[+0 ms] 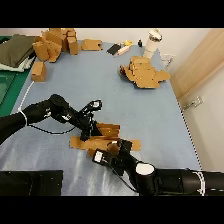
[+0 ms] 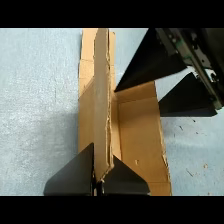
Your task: Fold the box.
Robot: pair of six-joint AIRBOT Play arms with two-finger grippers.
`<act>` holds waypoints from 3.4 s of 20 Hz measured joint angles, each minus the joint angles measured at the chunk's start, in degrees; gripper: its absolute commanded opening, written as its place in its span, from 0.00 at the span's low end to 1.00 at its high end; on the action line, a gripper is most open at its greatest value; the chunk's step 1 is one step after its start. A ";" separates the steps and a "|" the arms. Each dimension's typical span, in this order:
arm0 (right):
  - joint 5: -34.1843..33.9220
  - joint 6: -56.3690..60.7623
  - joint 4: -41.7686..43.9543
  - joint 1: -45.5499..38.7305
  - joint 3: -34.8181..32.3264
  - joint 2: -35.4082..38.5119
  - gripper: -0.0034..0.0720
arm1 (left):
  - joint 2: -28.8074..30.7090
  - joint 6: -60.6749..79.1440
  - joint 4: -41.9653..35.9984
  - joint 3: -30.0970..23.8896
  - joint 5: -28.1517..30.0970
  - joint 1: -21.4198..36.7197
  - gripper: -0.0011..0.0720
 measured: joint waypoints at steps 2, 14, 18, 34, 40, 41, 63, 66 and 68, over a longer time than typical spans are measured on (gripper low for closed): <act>0.04 0.79 0.37 -1.33 -0.17 0.96 1.00 | 0.00 -0.02 -0.02 0.00 0.04 0.00 0.03; 10.25 -5.68 1.18 -12.85 -5.51 10.80 1.00 | 0.00 0.00 -0.02 0.00 0.02 0.00 0.03; 15.30 -20.59 11.13 -20.57 -5.77 11.19 1.00 | 0.00 -0.02 -0.02 0.00 0.02 0.00 0.03; 12.81 -97.94 73.94 -47.91 -1.03 -2.80 0.99 | 0.00 0.00 -0.02 0.00 0.00 0.00 0.03; 11.89 -99.25 74.27 -48.48 -0.63 -3.82 0.99 | 0.00 -0.02 -0.02 0.00 0.02 0.00 0.03; 11.67 -99.36 74.25 -48.48 -0.63 -4.00 0.99 | 0.00 0.00 -0.02 0.00 0.00 0.00 0.03; 11.58 -99.65 74.60 -48.48 -0.59 -6.82 0.63 | 0.00 -0.02 0.00 0.00 -0.02 0.00 0.03; 11.58 -99.65 74.64 -48.48 -0.59 -6.82 0.63 | 0.00 0.00 0.00 0.00 0.00 0.00 0.03; 11.56 -99.65 74.64 -48.48 -0.59 -6.82 0.63 | 0.00 0.00 0.00 0.00 -0.02 0.00 0.03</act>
